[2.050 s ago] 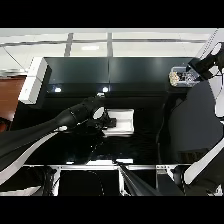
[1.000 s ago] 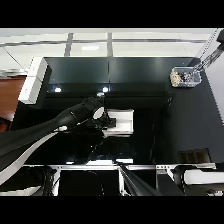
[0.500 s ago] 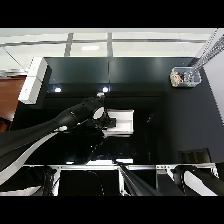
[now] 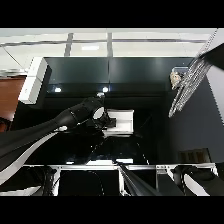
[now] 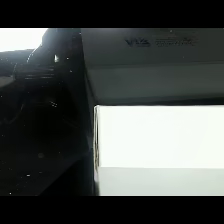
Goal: Fold the box and place the chain.
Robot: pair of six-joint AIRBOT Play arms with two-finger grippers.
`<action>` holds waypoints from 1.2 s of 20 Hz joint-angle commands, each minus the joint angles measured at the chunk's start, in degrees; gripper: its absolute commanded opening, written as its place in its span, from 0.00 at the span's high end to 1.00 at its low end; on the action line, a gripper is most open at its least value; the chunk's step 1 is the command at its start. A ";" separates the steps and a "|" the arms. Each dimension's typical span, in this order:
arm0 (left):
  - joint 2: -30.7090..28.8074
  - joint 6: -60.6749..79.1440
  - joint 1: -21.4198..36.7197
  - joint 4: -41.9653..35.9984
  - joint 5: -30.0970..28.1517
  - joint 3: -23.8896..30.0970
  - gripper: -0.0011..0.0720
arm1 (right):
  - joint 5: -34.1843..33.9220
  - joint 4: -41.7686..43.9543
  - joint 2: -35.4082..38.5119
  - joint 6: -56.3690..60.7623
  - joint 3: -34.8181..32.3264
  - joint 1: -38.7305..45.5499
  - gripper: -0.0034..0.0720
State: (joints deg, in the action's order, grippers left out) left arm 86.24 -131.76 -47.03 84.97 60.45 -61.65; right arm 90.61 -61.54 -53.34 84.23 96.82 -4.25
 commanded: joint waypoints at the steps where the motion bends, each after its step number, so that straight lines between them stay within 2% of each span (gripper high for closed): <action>1: 0.00 0.00 0.04 0.00 0.07 -0.02 0.95 | 4.31 4.59 0.31 -0.17 -4.52 -4.15 0.93; 3: 0.00 0.00 0.04 0.00 0.07 -0.02 0.95 | 1.77 6.97 0.31 -0.15 -10.58 -6.78 0.93; 8: 0.00 0.00 0.04 -0.02 0.09 -0.02 0.95 | -15.82 14.93 0.15 -0.13 -28.04 -14.49 0.93; 10: 0.00 0.00 0.04 -0.02 0.11 -0.02 0.95 | -19.87 14.75 -0.50 -0.17 -31.95 -16.37 0.93; 15: 0.00 0.00 0.04 0.00 0.15 -0.02 0.95 | -25.29 15.02 -1.73 0.70 -35.60 -17.03 0.93; 18: 0.00 0.00 0.04 0.00 0.09 0.00 0.95 | -31.01 14.97 -1.86 1.84 -38.12 -19.63 0.93; 20: 0.00 0.00 0.04 0.00 0.09 0.00 0.95 | -32.09 14.45 -2.23 2.34 -39.95 -20.04 0.93; 24: 0.00 0.00 0.04 -0.02 0.11 0.00 0.95 | -32.17 6.38 -2.43 5.60 -41.97 -20.04 0.93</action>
State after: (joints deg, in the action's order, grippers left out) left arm 86.24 -131.76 -47.03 84.95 60.58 -61.65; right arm 59.70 -50.15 -55.59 87.37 56.40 -23.92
